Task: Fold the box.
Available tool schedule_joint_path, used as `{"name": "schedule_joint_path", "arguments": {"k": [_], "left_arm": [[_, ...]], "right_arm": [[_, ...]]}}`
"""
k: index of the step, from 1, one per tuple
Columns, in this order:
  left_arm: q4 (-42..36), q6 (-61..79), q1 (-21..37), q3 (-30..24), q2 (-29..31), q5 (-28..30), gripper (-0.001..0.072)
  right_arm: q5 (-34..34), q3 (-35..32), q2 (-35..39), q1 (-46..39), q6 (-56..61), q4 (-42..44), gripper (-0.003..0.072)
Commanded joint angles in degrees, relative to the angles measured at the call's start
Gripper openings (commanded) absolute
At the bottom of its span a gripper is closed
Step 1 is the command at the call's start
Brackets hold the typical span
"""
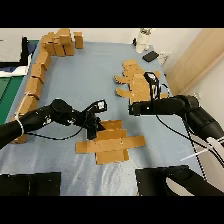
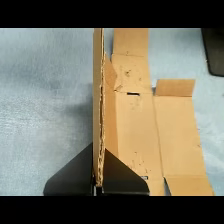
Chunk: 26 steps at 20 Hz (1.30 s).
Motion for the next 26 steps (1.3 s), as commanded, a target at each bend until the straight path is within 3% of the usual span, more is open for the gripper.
{"name": "schedule_joint_path", "arguments": {"k": [1,6,9,16,26], "left_arm": [[0.92,1.62,-0.35,-0.61,0.33,0.81,0.0006],[2.45,0.5,-0.35,-0.55,1.4,1.27,0.0006],[2.29,0.55,-0.9,-0.57,4.9,8.37,0.0006],[2.19,2.69,-6.45,-3.19,4.48,12.59,0.0006],[0.83,0.48,-7.08,-3.96,2.73,10.97,0.0007]], "right_arm": [[0.02,0.07,-0.94,1.16,0.09,0.87,0.0131],[2.49,0.07,-1.99,1.97,0.04,0.87,0.0131],[3.91,0.07,-2.32,1.99,0.04,0.87,0.0131],[5.33,0.07,-2.34,2.03,-0.2,0.87,0.0131],[5.31,0.07,-2.32,2.14,-0.2,0.9,0.0132]]}}
